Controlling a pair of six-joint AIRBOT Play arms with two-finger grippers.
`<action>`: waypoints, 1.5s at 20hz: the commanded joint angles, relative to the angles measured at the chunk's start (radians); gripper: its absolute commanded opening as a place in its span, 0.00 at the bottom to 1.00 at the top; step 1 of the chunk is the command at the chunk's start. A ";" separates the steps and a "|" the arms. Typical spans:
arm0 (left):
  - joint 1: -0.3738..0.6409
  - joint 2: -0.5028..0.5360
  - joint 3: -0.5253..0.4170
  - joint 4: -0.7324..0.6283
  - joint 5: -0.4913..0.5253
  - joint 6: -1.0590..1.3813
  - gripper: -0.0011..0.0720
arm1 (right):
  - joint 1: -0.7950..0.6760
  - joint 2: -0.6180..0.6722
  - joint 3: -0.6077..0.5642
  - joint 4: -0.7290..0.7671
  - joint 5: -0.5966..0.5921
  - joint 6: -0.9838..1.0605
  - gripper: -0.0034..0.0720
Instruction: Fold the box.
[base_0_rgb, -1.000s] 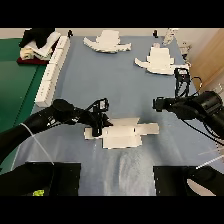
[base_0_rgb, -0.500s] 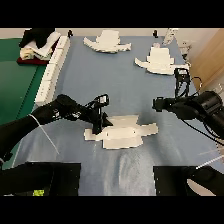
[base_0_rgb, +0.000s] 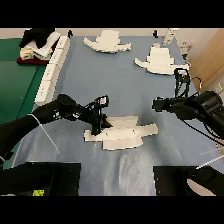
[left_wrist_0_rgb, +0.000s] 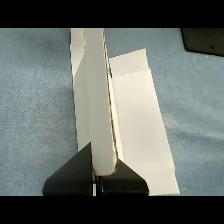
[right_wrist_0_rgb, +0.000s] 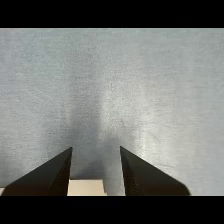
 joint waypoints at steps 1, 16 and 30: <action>0.015 0.000 0.006 -0.004 -0.049 0.032 0.03 | 0.000 0.000 0.000 0.005 -0.004 0.000 0.67; 0.013 0.019 0.004 -0.031 -0.007 0.061 0.03 | 0.000 0.000 0.000 0.009 -0.004 0.000 0.67; -0.055 0.154 -0.145 -0.128 0.180 0.237 0.03 | 0.000 0.000 0.000 0.009 -0.004 0.000 0.67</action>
